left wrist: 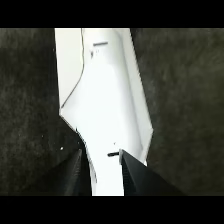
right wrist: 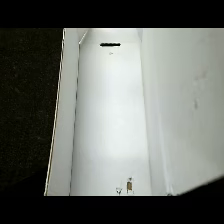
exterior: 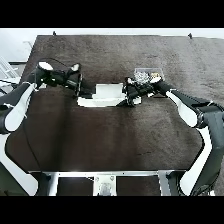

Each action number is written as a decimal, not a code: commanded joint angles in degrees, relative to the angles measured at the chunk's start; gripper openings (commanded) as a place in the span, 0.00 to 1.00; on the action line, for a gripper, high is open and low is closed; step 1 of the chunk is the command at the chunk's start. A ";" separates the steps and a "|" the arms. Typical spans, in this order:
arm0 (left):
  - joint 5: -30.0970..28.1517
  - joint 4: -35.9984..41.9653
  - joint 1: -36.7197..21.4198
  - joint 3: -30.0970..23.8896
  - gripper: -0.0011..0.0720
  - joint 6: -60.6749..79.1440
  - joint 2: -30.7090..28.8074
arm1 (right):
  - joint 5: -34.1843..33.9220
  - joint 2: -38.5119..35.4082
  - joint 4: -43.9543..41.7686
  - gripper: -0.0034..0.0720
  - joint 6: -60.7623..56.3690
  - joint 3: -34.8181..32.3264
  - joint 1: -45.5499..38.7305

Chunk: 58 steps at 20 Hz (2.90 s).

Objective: Fold the box and place the chain.

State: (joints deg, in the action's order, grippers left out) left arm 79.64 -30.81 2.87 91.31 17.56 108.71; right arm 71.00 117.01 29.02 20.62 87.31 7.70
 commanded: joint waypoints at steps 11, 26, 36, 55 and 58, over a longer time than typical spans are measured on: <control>2.99 9.62 2.67 -6.93 0.03 -0.76 -8.68 | 0.02 0.00 -0.02 0.82 0.00 -0.02 0.04; -19.41 8.87 8.66 -14.86 0.04 -2.56 -10.32 | 0.00 0.00 -0.02 0.82 0.00 -0.02 0.04; -33.33 13.05 8.94 -13.46 0.04 -2.23 -6.64 | 0.00 0.00 -0.02 0.82 0.00 -0.02 0.02; -35.60 12.55 10.82 -13.11 0.04 -1.03 -3.06 | 0.00 0.00 -0.02 0.82 0.00 -0.02 0.02; -31.67 10.32 8.90 -13.14 0.04 -1.11 -5.62 | 0.00 0.00 -0.02 0.82 0.00 -0.02 0.02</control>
State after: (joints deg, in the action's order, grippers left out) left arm 44.99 -19.16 12.99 78.11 16.53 104.77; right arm 70.98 117.01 29.08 20.71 87.31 7.68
